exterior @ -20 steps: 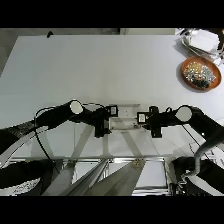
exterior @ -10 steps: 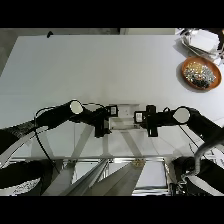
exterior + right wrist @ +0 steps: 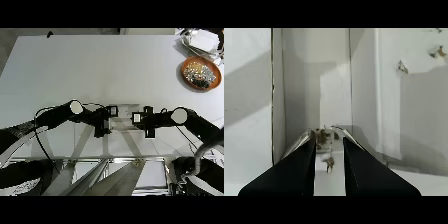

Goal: Fold the box and place the chain.

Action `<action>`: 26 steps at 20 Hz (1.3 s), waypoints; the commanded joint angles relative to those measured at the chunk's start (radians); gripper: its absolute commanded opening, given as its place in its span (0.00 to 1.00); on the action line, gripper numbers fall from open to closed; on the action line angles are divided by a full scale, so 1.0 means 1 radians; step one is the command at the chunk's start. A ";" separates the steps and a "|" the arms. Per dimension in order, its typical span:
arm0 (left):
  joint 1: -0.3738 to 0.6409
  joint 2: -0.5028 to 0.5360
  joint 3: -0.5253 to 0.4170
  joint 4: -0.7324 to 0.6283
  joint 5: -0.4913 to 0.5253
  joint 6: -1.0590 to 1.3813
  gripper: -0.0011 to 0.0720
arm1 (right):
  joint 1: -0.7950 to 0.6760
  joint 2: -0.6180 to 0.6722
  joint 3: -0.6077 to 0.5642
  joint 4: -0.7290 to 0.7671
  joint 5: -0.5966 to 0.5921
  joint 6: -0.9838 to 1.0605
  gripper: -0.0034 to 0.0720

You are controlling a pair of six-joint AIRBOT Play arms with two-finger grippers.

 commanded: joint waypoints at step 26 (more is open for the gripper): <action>0.000 0.000 0.000 -0.001 0.001 -0.001 0.41 | -0.515 0.327 0.000 -0.173 0.257 0.852 0.07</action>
